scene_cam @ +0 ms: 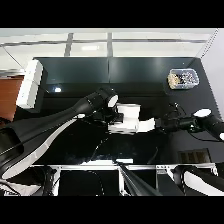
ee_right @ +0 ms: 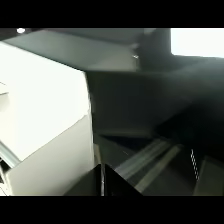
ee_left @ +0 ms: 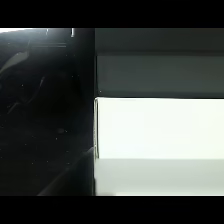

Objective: Fold the box and place the chain.

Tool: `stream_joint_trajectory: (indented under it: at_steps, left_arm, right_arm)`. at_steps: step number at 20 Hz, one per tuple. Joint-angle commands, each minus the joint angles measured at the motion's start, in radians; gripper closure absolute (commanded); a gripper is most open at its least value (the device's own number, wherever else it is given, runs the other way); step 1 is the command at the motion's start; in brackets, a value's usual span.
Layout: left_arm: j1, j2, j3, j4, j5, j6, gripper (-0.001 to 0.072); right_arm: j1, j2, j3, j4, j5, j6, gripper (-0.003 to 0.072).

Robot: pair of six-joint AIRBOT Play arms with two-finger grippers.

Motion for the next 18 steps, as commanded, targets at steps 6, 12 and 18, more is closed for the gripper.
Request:
stream_joint_trajectory:
  at_steps: [6,12,18]
  left_arm:
    - [0.001,0.000,0.001,0.000,0.002,0.000,0.0685]
    - [0.000,0.000,0.001,0.000,0.002,0.000,0.0685]
    - [0.000,0.000,0.001,0.000,0.002,0.000,0.0685]
  right_arm:
    - [0.078,-0.010,0.105,0.055,0.065,-0.033,0.0198]
    - [0.274,-0.010,0.194,-0.053,-0.033,0.195,0.0211]
    - [0.444,-0.010,0.311,-0.365,-0.091,0.525,0.0348]
